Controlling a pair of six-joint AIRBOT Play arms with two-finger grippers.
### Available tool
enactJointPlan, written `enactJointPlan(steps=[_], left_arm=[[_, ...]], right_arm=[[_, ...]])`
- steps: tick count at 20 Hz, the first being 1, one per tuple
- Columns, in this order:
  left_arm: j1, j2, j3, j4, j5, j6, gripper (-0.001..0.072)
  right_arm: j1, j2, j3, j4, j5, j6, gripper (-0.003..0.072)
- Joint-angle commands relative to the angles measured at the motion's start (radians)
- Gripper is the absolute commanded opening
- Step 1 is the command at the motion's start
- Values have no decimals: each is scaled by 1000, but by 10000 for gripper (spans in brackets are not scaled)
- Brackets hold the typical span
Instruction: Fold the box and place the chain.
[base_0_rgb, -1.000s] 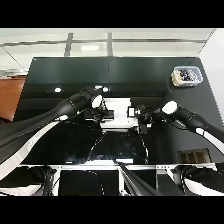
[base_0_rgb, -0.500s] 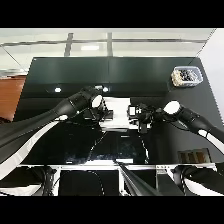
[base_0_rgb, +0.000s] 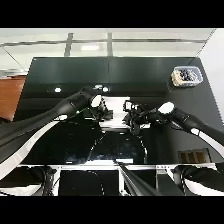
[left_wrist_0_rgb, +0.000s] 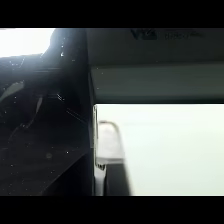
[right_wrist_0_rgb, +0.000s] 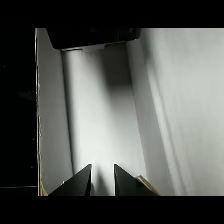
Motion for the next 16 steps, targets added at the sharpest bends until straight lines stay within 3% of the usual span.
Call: enactJointPlan(steps=[1,5,6,7,8,10,11,12,14,16], left_arm=[[1,0,1,0,-1,0,27],[1,0,1,-1,-1,1,27],[1,0,1,-1,-1,1,27],[1,0,1,-1,0,0,27],[1,0,1,-1,0,0,27],[1,0,1,-1,-1,0,27],[1,0,1,1,0,0,27],[1,0,1,4,4,0,27],[1,0,1,4,24,-1,27],[1,0,1,4,31,0,27]], right_arm=[[1,-5,0,13,-5,19,369],[1,-5,0,-6,4,78,376],[1,-5,0,-6,2,81,490],[1,-5,0,-8,3,81,413],[1,-5,0,-9,7,81,158],[1,-5,0,-6,11,82,372],[1,-2,0,-9,16,97,153],[0,13,1,-21,13,130,18],[-12,78,3,-101,-8,285,17],[-84,172,26,-273,11,573,17]])
